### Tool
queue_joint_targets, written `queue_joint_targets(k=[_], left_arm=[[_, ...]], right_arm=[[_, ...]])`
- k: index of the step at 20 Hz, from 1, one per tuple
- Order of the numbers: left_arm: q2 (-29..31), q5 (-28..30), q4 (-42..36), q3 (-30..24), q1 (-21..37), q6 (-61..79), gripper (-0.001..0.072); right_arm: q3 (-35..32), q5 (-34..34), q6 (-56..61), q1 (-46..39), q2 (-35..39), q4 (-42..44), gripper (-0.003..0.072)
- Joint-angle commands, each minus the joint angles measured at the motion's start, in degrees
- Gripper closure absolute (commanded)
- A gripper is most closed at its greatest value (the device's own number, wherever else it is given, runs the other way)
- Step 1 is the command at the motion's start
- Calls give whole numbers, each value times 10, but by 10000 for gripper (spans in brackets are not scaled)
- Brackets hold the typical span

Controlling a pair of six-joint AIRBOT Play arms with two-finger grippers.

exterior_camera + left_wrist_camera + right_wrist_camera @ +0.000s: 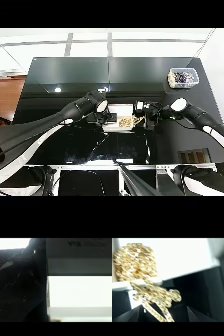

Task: Fold the box and place the chain.

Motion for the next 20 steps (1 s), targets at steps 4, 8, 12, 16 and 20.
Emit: queue_joint_targets(k=[4, 8, 12, 16, 20], left_arm=[[0, 0, 0, 0, 0, 0, 680], [0, 0, 0, 0, 0, 0, 680], [0, 0, 0, 0, 0, 0, 680], [0, 0, 0, 0, 0, 0, 680], [0, 0, 0, 0, 0, 0, 680]], right_arm=[[7, 10, -36, 8, -28, 28, -34], [7, 1, -35, 24, -40, 27, -34], [8, -15, 20, 27, -40, 12, 292], [8, 4, 55, 26, -23, -15, 678], [8, -3, 184, 7, 43, -72, 679]])
